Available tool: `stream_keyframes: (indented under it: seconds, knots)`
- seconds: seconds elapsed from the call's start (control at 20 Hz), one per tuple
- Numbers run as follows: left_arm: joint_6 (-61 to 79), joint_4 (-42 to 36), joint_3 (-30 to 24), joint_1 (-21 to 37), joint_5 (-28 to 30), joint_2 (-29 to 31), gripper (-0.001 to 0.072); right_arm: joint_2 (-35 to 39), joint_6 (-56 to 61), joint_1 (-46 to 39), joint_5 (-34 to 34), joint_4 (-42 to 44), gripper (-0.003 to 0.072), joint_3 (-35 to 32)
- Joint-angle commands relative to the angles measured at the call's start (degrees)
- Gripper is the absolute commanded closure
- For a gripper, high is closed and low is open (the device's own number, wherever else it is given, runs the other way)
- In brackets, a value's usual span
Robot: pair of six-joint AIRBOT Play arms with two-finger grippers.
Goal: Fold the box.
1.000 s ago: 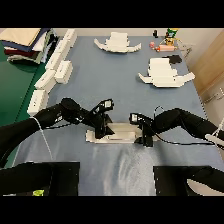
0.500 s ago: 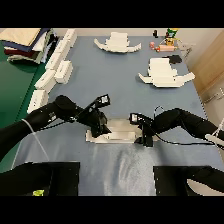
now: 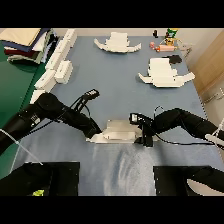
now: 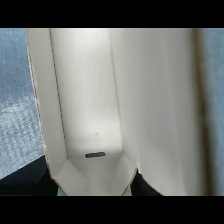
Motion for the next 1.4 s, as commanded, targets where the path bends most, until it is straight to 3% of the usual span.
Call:
stream_keyframes:
  seconds: [0.0,0.1,0.3,0.7,1.15,1.35]
  knots:
    - [-10.7,-6.4,2.5,-4.7,3.5,-3.5,0.0697,0.0,0.0,0.0,0.0,0.0,0.0183,0.0]
    - [-14.5,-7.1,7.6,-4.7,6.4,-7.9,0.0696,0.0,0.0,0.0,0.0,0.0,0.0183,0.0]
    - [-17.6,-7.3,15.9,-2.1,6.9,-16.9,0.0696,0.0,0.0,0.0,0.0,0.0,0.0183,0.0]
    - [-24.8,-5.4,16.9,-1.4,4.9,-29.8,0.0697,0.0,0.0,0.0,0.0,0.0,0.0183,0.0]
    - [-24.5,-4.2,17.0,-1.7,4.6,-31.5,0.0697,0.0,0.0,0.0,0.0,0.0,0.0183,0.0]
    - [-20.0,-4.2,18.4,-1.2,4.1,-27.4,0.0698,0.0,0.0,0.0,0.0,0.0,0.0183,0.0]
